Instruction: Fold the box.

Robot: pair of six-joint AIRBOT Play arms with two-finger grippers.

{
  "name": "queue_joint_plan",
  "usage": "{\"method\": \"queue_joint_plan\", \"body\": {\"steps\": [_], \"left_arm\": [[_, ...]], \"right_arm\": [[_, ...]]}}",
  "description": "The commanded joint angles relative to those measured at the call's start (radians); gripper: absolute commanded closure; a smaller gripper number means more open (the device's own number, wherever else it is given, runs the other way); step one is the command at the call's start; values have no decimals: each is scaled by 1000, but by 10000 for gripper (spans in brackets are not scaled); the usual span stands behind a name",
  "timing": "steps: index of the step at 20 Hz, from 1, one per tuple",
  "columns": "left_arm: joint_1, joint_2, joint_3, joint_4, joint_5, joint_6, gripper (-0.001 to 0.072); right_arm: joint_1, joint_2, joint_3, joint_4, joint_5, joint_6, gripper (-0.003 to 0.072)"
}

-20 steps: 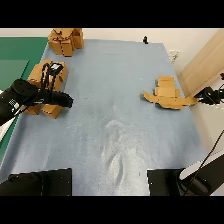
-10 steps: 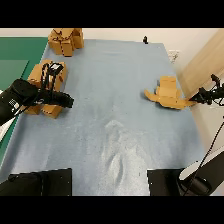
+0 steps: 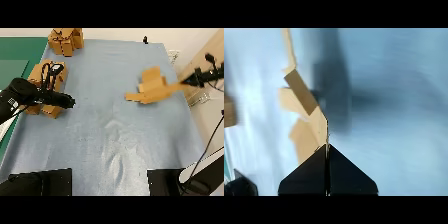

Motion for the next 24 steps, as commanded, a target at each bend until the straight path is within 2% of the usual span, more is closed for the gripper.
{"method": "queue_joint_plan", "body": {"steps": [1,2,4,6,10,12,14,16,20,24], "left_arm": [[42,0,55,-65,-53,-31,228],[66,0,77,-86,-67,-16,227],[114,0,112,-95,-84,22,228],[157,-1,118,-96,-96,41,227],[181,-54,117,-178,-219,184,227],[171,-108,117,-266,-249,281,228],[149,-172,117,-312,-264,340,227],[117,-254,117,-322,-257,393,227],[81,-410,122,-400,-159,501,227],[81,-522,126,-616,-235,683,227]], "right_arm": [[209,142,-28,128,29,27,682],[271,180,-70,138,72,13,683],[381,281,-246,136,228,-5,683],[440,393,-507,152,407,-40,682],[549,598,-1080,190,702,-266,682],[611,642,-1268,290,892,-434,683],[669,669,-1345,380,1004,-622,682],[704,680,-1358,364,1086,-636,682],[706,680,-1357,362,1110,-647,683],[706,680,-1357,361,1100,-647,682]]}}
